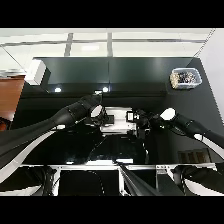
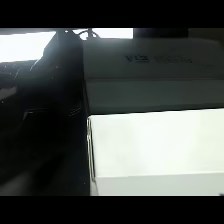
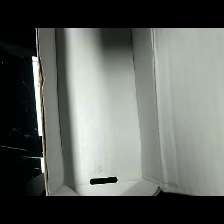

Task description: Fold the box and place the chain.

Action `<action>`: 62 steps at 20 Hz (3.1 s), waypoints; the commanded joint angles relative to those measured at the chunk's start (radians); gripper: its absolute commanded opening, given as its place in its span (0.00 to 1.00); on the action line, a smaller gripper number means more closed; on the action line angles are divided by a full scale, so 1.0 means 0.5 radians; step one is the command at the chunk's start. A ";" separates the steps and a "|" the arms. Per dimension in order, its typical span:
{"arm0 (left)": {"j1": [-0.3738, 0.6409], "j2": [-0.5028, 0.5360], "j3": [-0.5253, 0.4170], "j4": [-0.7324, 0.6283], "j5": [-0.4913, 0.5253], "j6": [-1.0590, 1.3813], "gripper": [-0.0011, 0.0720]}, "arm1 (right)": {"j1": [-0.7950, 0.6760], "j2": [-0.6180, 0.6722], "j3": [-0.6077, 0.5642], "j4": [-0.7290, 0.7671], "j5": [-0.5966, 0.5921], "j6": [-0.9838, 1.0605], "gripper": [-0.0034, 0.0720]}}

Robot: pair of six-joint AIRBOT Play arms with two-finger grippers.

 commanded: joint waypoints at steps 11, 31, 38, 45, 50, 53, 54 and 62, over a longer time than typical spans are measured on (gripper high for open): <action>-0.001 -0.082 0.093 0.047 -0.150 -0.010 0.05 | 0.002 -0.002 0.000 0.009 -0.036 0.030 0.83; 0.000 -0.082 0.093 0.053 -0.199 0.036 0.06 | -0.002 0.292 0.006 -0.211 0.155 0.274 0.36; 0.000 -0.082 0.093 0.047 -0.205 0.036 0.06 | 0.023 0.217 0.002 0.169 0.172 0.314 0.31; 0.000 -0.082 0.093 0.046 -0.195 0.036 0.06 | 0.080 0.118 0.002 0.266 0.098 0.365 0.31; 0.000 -0.082 0.093 0.046 -0.195 0.036 0.06 | 0.081 0.118 0.002 0.262 0.069 0.391 0.51; 0.000 -0.082 0.093 0.046 -0.193 0.036 0.06 | 0.080 0.118 0.002 0.256 0.061 0.449 0.19; 0.000 -0.082 0.093 0.046 -0.193 0.036 0.06 | 0.080 0.120 0.003 0.257 0.065 0.472 0.12; 0.002 -0.082 0.093 0.047 -0.201 0.036 0.06 | -0.672 0.792 0.196 -0.971 0.580 2.655 0.07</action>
